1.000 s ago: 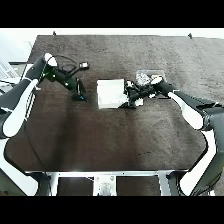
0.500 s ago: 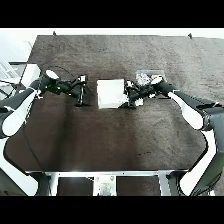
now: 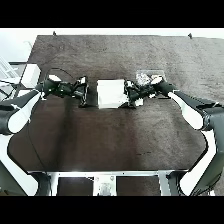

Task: Fold the box and place the chain.

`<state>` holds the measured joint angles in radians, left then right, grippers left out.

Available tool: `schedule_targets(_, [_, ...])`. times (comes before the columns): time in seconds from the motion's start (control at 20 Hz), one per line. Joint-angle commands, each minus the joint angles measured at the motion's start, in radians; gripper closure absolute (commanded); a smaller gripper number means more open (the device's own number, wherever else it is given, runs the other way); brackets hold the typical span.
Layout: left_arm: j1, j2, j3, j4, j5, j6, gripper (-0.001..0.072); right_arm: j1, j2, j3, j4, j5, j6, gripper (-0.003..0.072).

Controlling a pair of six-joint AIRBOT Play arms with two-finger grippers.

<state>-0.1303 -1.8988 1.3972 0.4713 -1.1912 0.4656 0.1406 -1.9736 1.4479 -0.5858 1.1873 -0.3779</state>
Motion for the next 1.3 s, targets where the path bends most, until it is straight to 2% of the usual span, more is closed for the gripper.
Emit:
schedule_targets(0.0, [-0.002, -0.003, 0.0, -0.009, 0.015, 0.008, -0.0011, 0.001, 0.0, 0.0, 0.001, 0.0, 0.0, 0.0093])
schedule_targets(0.3, [-0.002, -0.007, 0.0, 0.006, 0.035, 0.008, -0.0011, 0.001, 0.0, 0.0, 0.001, 0.0, 0.0, 0.0093])
schedule_targets(0.85, [-0.029, -0.047, 0.002, -0.07, 0.047, 0.061, -0.0011, 0.001, 0.0, 0.0, 0.001, 0.0, 0.0, 0.0092])
schedule_targets(1.25, [-0.031, -0.049, 0.002, -0.067, 0.048, 0.037, -0.0011, 0.001, 0.0, 0.0, 0.001, 0.0, 0.0, 0.0093])
